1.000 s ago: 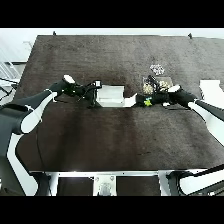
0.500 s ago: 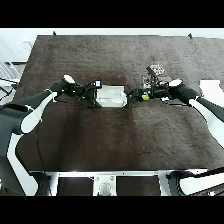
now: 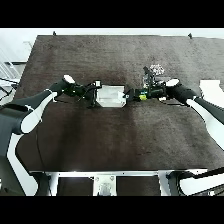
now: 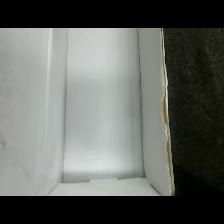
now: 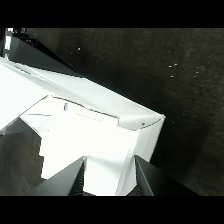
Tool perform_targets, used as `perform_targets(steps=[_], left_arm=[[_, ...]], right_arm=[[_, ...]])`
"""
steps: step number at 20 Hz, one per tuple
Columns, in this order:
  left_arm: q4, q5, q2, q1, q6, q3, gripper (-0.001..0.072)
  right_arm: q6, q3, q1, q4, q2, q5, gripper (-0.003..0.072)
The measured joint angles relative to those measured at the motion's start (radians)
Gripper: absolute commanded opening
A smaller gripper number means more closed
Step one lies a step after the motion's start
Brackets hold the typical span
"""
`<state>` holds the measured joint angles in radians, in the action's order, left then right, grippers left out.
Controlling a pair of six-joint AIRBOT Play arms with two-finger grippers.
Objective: Fold the box and place the chain.
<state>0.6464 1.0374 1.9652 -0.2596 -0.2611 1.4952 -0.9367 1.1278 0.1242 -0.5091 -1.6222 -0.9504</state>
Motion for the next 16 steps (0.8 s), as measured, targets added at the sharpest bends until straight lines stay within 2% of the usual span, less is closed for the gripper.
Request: perform_targets(steps=[6, 16], left_arm=[[0.0, 0.0, 0.0, 0.0, 0.0, 0.0, 0.0467], [0.0, 0.002, 0.0, 0.0, 0.001, 0.0, 0.0467]], right_arm=[[-0.068, 0.031, 0.035, -0.068, 0.0, 0.017, 0.0393], [-0.285, 0.107, 0.112, -0.304, -0.005, 0.06, 0.0393]])
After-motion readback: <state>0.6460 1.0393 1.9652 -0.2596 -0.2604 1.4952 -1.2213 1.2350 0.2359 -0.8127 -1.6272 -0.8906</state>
